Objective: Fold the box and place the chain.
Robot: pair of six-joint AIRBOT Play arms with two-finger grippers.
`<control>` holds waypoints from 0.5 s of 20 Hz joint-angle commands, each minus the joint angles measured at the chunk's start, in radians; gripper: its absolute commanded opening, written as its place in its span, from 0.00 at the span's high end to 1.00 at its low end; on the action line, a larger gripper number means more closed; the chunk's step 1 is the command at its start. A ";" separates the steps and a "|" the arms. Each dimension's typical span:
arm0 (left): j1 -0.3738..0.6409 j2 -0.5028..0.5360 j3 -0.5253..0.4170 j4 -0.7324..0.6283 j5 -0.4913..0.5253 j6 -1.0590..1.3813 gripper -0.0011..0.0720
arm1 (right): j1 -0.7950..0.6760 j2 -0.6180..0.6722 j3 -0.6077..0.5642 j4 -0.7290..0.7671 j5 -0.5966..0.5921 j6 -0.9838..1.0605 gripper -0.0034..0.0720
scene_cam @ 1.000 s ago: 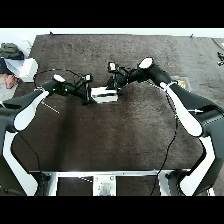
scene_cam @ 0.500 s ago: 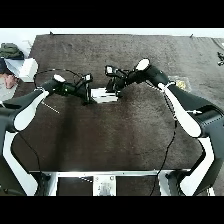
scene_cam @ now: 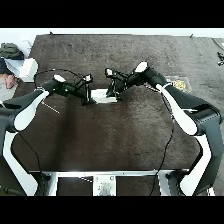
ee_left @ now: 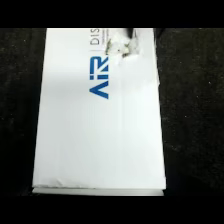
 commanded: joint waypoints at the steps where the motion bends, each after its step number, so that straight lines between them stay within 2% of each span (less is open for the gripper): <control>1: 0.000 0.000 0.000 -0.003 0.005 -0.003 0.35 | -0.025 0.015 0.003 0.124 0.056 -0.006 0.72; 5: 0.000 0.000 0.000 -0.003 0.005 -0.003 0.35 | -0.057 0.016 0.002 0.215 0.064 0.014 0.73; 6: 0.000 0.000 0.000 -0.003 0.005 -0.003 0.35 | -0.061 0.014 0.002 0.217 0.061 0.018 0.92; 7: 0.000 0.000 0.000 -0.003 0.005 -0.003 0.35 | -0.063 0.008 0.000 0.210 0.050 0.045 0.96; 10: 0.000 0.000 0.000 -0.003 0.005 -0.003 0.35 | -0.063 -0.035 0.000 0.148 0.032 0.129 0.96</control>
